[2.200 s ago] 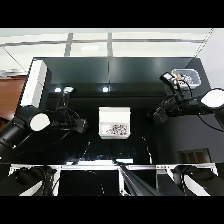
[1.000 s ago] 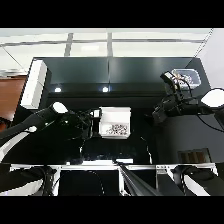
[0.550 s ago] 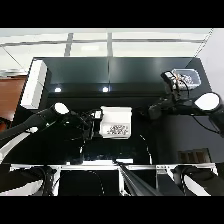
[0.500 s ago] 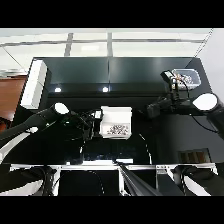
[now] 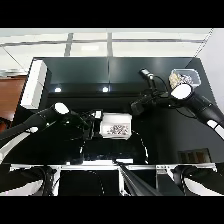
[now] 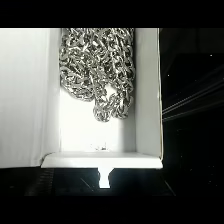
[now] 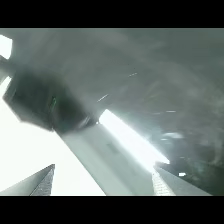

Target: Fold the box and place the chain.

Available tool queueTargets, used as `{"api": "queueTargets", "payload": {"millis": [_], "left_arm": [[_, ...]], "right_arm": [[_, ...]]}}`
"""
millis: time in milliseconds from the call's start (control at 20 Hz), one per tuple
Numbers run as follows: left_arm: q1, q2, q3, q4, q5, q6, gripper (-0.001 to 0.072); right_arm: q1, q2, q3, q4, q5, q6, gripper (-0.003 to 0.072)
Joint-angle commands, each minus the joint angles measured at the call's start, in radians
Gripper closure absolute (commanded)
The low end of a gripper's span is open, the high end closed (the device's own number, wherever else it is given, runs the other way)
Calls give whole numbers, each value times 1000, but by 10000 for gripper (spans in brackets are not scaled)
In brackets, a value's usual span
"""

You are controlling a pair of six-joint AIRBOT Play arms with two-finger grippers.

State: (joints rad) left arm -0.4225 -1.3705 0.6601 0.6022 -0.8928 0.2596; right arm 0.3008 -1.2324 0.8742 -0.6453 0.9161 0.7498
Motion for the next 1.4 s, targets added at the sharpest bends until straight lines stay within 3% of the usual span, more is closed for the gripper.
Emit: {"api": "queueTargets", "payload": {"millis": [0, 150, 400, 800, 850, 900, 1000, 1050, 1100, 1350], "left_arm": [[0, 0, 6, -2, 2, -1, 379], [0, 0, 6, -1, 2, -1, 379], [0, 0, 6, -1, -2, -2, 379], [0, 0, 6, -1, -2, -2, 378], [0, 0, 6, -1, -2, -2, 378], [0, 0, 6, -1, -2, -2, 379], [0, 0, 6, -1, -3, -2, 379], [0, 0, 6, -1, -3, -2, 379], [0, 0, 6, -1, -3, -2, 379], [0, 0, 6, -1, -5, -2, 378]], "right_arm": [[7, -11, 50, -63, 211, -288, -26], [26, -11, 40, -67, 262, -317, -26], [116, -11, 16, -100, 242, -373, -26], [139, -12, 16, -169, 205, -392, -24], [150, -12, 16, -169, 205, -392, 34], [162, -12, 16, -172, 206, -392, 187], [181, -11, 16, -183, 204, -391, 239], [185, -11, 16, -183, 204, -390, 413], [186, -11, 16, -184, 204, -390, 447], [186, -11, 16, -183, 195, -370, 449]]}}
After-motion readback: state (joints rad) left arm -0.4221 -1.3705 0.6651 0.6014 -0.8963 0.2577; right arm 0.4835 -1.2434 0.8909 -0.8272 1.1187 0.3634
